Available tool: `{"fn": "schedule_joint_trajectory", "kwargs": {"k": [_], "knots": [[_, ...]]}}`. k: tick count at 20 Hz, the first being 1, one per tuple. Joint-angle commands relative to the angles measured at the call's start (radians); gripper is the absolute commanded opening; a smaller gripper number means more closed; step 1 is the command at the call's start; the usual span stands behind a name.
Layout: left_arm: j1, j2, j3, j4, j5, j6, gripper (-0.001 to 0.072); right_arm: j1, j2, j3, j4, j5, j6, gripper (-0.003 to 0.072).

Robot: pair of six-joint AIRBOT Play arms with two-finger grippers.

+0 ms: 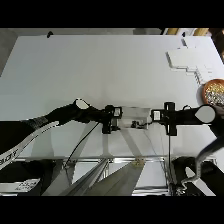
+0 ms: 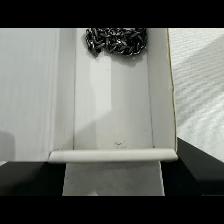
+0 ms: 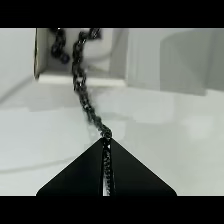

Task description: Fold the box and place the chain.

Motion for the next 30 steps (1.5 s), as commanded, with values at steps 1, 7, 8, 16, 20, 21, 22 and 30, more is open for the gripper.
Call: {"fn": "schedule_joint_trajectory", "kwargs": {"k": [1,7,8,16,20,21,22,30], "knots": [[0.0,0.0,0.0,0.0,0.0,0.0,0.0311,0.007,0.118,0.0,0.152,0.024,0.049,0.0017],[0.0,0.0,0.0,0.0,0.0,0.0,0.0311,0.19,0.164,0.0,0.374,-0.027,0.045,0.0017],[0.0,0.0,0.0,0.0,0.0,0.0,0.0311,0.234,0.161,0.0,0.414,-0.076,0.045,0.0017],[0.0,0.0,0.0,0.0,0.0,0.0,0.0311,0.42,-0.024,0.0,0.475,-0.366,0.054,0.0017],[0.0,0.0,0.0,0.0,0.0,0.0,0.0311,0.42,-0.114,0.0,0.472,-0.375,0.072,0.0018],[0.0,0.0,0.0,0.0,0.0,0.0,0.0311,0.42,-0.128,0.0,0.465,-0.383,0.105,0.0018],[0.0,0.0,0.0,0.0,0.0,0.0,0.0311,0.419,-0.135,0.0,0.442,-0.39,0.134,0.0061],[0.0,0.0,0.0,0.0,0.0,0.0,0.0311,0.197,0.09,0.029,0.241,-0.128,0.146,0.0265]]}}
